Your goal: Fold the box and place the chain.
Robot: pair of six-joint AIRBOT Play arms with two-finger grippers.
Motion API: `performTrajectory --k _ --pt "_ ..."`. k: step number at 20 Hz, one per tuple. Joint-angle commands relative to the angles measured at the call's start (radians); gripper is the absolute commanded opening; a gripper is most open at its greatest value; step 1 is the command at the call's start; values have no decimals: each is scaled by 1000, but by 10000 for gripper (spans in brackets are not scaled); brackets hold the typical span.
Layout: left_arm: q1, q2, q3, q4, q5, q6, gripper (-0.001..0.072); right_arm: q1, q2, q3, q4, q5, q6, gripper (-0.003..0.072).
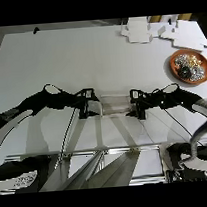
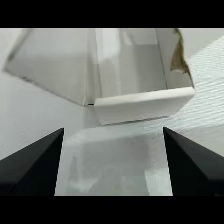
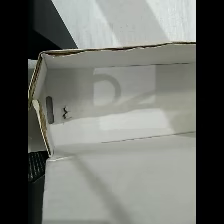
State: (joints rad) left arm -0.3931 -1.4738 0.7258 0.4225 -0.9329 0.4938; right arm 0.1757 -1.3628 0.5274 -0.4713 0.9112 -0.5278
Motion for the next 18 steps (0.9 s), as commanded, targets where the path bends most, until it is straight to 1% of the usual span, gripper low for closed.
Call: performTrajectory --k 1,5,9,11,18 --pt "-3 12 -24 9 2 70 700 0 0 0 -2 -2 -1 412" --pt "-30 12 -43 -52 22 64 709 0 0 0 -2 -3 -1 412" --pt "-73 10 -43 -103 70 37 710 0 0 0 -2 -3 -1 412" --pt "-76 5 -43 -124 68 37 710 0 0 0 -2 -3 -1 412" --pt "-74 -25 -43 -107 49 37 710 0 0 0 -2 -3 -1 412"
